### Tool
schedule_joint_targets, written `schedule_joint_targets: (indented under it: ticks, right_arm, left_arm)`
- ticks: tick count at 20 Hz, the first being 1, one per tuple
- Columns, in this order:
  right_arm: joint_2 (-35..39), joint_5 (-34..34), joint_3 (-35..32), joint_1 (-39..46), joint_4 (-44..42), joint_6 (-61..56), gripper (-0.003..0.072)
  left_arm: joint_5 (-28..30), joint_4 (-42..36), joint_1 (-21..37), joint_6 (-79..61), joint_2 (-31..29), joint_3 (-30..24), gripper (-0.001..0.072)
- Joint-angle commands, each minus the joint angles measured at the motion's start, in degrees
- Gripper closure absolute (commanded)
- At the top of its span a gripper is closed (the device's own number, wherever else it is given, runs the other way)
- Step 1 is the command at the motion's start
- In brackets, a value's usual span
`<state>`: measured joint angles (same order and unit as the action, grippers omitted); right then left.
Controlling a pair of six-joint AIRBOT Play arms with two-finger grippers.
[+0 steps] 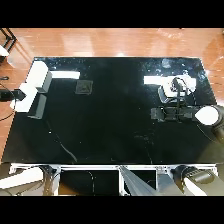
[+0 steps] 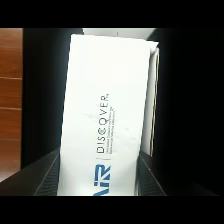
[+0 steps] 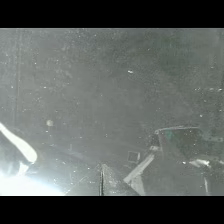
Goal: Fold the box and place the chain.
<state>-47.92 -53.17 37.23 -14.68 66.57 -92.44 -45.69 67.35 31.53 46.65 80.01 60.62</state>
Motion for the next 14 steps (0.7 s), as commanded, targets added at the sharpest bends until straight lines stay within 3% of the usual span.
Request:
schedule_joint_targets:
  ticks: [1,2,3,4,8,11,14]
  right_arm:
    - [0.0,-0.2,0.0,0.0,-0.5,-0.9,0.0668]
    - [0.0,-0.3,0.0,0.0,-0.9,-0.9,0.0668]
    - [0.0,-0.7,0.0,0.0,-1.4,-0.8,0.0668]
    - [0.0,-1.2,0.0,0.0,-1.8,-0.8,0.0668]
    - [0.0,-3.2,0.0,0.0,-2.0,-0.7,0.0668]
    - [0.0,-1.8,0.0,0.0,-1.9,1.2,0.0668]
    - [0.0,-0.2,0.0,0.0,-1.9,3.9,0.0668]
  left_arm:
    - [0.2,-4.2,-0.4,0.0,4.4,3.3,0.0395]
    - [0.4,-5.2,-0.6,-0.1,4.8,3.5,0.0367]
    - [0.9,-5.0,-0.9,0.0,4.8,3.5,0.014]
    - [0.7,-5.0,-1.0,0.3,4.7,3.6,0.0074]
    - [-6.0,-2.2,-1.0,0.4,1.8,6.0,0.0074]
    - [-11.8,1.1,-1.0,4.9,-3.4,11.1,0.0075]
    - [-16.5,-1.1,-1.0,14.3,-9.4,17.6,0.01]
